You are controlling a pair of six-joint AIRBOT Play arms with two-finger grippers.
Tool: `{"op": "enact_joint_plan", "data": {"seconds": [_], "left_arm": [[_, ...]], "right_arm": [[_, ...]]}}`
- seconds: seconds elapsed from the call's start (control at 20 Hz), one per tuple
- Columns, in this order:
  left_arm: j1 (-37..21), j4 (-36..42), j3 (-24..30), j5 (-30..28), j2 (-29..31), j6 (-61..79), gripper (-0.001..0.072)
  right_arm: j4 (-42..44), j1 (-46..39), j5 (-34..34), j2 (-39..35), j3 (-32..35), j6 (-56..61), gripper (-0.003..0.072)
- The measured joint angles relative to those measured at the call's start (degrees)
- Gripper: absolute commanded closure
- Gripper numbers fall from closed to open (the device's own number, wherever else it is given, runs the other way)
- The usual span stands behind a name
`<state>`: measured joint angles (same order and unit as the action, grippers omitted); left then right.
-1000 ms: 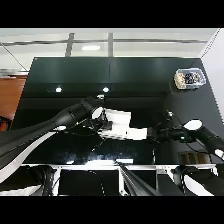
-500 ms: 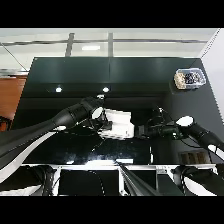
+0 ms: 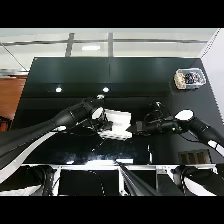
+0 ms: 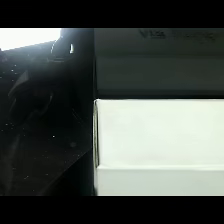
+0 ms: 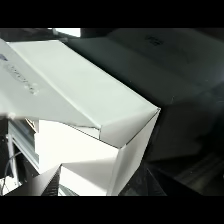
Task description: Fold the box and place the chain.
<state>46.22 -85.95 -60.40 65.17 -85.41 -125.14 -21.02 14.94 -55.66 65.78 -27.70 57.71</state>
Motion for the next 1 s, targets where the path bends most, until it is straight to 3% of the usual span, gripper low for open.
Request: {"op": "enact_joint_plan", "data": {"seconds": [0.25,0.45,0.6,0.65,0.7,0.75,0.8,1.0], "left_arm": [[-0.1,-0.1,0.0,0.0,0.0,0.0,0.0675],[-0.1,-0.1,0.0,-0.1,0.0,0.0,0.0675],[-0.1,-0.1,0.0,-0.2,0.0,-0.1,0.0675],[-0.1,-0.1,0.0,-0.2,0.0,-0.1,0.0675],[-0.1,-0.1,0.0,-0.2,0.0,-0.2,0.0675],[-0.1,-0.1,0.0,-0.3,0.0,-0.2,0.0675],[-0.1,-0.1,0.0,-0.3,0.0,-0.2,0.0675],[-0.1,-0.1,0.0,0.0,0.0,0.0,0.0675]], "right_arm": [[-3.9,7.0,7.2,0.0,-2.2,8.2,0.0137],[-21.9,13.6,10.0,0.1,-7.9,29.3,0.0137],[-37.0,17.7,7.2,1.0,-13.3,46.2,0.0137],[-40.8,18.8,5.7,1.6,-15.3,50.3,0.0178],[-43.8,19.8,4.1,2.3,-16.9,53.2,0.0269],[-46.1,20.7,3.0,3.2,-18.7,55.8,0.0269],[-48.2,21.6,1.9,4.1,-20.1,57.9,0.0322],[-52.9,24.5,-0.7,7.4,-23.3,64.7,0.0328]]}}
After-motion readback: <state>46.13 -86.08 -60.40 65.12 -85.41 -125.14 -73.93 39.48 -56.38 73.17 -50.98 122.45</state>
